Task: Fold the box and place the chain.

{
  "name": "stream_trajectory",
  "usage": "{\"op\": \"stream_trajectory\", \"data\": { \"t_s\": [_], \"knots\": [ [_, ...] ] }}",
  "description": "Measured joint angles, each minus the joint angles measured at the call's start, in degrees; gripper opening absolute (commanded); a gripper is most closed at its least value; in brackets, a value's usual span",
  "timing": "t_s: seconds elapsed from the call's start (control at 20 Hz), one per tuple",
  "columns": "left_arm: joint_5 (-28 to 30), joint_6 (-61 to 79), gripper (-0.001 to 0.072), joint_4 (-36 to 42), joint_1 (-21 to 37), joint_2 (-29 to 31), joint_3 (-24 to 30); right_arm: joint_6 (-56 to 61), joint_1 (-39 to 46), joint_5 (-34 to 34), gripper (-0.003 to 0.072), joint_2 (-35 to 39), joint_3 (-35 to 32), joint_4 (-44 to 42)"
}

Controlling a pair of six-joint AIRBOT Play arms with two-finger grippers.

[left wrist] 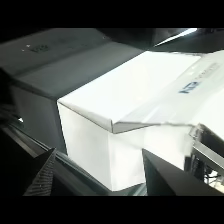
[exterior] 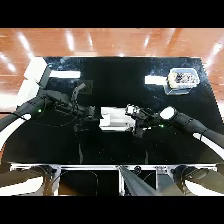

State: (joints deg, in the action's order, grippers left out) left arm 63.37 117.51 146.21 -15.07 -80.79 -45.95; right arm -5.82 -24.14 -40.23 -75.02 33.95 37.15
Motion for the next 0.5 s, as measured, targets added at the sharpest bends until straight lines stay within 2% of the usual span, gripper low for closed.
{"op": "stream_trajectory", "data": {
  "t_s": [0.2, 0.5],
  "knots": [
    [-5.77, -5.29, 0.0645, -4.74, -4.22, 2.47, -0.02, 0.02, 0.0, 0.0, 0.053, 0.0, 0.0, 0.0],
    [-12.83, -17.29, 0.0646, -16.2, -10.95, 6.45, -0.02, 0.0, 0.0, 0.02, 0.0529, 0.0, 0.0, 0.0]
  ]
}}
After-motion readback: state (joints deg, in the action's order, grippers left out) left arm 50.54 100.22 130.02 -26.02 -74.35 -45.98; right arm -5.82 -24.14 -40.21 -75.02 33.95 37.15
